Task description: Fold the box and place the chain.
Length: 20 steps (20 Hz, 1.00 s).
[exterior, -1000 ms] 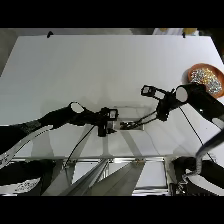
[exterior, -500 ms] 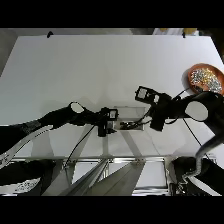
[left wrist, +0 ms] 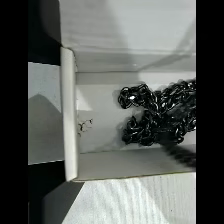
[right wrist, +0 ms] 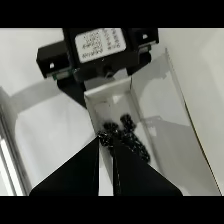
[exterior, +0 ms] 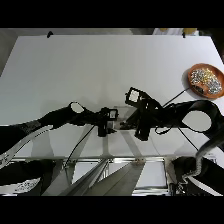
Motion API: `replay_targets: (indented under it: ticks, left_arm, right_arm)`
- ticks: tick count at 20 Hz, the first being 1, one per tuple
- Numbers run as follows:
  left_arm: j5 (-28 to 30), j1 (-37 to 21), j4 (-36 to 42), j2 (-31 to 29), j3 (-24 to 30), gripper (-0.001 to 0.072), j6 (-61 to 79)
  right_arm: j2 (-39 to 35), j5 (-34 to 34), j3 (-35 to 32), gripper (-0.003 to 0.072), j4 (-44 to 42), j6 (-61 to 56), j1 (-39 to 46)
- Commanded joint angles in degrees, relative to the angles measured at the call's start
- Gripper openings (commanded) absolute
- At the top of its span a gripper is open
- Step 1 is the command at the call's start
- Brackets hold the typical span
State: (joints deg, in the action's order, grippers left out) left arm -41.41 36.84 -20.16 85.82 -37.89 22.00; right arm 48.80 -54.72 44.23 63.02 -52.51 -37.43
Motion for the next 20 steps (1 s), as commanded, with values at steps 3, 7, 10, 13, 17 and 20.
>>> replay_targets:
  ticks: [3, 7, 10, 13, 17, 20]
  left_arm:
    - [0.02, -0.04, 0.00, -0.04, 0.02, 0.0275, 0.02]
    - [0.02, -0.04, 0.00, -0.04, 0.02, 0.0275, 0.02]
    - [0.04, -0.04, 0.00, -0.04, 0.02, 0.0275, 0.02]
    - [0.02, -0.04, -0.02, -0.04, 0.02, 0.0275, 0.02]
    - [0.02, -0.04, 0.00, -0.04, 0.02, 0.0275, 0.02]
    - [0.02, -0.04, -0.02, -0.04, 0.02, 0.0275, 0.02]
  right_arm:
    - [6.58, 3.39, 0.04, 0.0021, -2.19, -1.29, -0.48]
    - [11.82, 3.85, 0.04, 0.0120, -1.99, -1.29, -0.48]
    - [11.02, 3.78, 0.90, 0.0207, -0.35, -1.33, -0.46]
    - [8.72, -2.69, 3.43, 0.0206, 2.49, -1.25, 2.69]
    - [4.57, -12.90, 3.48, 0.0120, 6.93, 3.82, 12.76]
    - [4.66, -15.19, 1.18, 0.0051, 7.48, 10.21, 20.37]
